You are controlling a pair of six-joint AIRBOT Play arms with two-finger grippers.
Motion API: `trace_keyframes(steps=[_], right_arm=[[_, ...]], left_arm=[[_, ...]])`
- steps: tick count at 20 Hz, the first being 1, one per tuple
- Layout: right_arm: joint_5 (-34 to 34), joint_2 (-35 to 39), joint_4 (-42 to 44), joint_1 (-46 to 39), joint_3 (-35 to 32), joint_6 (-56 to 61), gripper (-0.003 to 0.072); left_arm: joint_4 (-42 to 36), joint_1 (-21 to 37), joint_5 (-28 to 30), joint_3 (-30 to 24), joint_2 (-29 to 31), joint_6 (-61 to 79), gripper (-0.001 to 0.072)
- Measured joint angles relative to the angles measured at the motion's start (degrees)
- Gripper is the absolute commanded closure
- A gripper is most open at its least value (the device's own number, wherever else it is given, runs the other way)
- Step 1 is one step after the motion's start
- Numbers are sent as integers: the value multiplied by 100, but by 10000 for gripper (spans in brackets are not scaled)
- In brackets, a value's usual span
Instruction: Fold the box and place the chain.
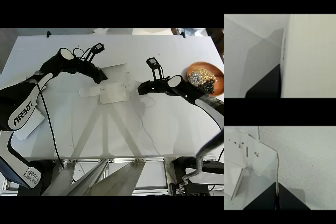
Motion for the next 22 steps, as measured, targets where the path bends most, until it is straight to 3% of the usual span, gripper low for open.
trace_keyframes(steps=[20, 21, 22], right_arm=[[17, 0, 11, 0, 0, 22, 670], [17, 0, 35, 0, -2, 57, 644], [22, 2, 59, 0, -2, 111, 560]], left_arm=[[146, 0, 4, 0, 0, 22, 694], [146, 0, 4, 0, 0, 20, 694], [181, 0, 0, 0, 2, 22, 694]])
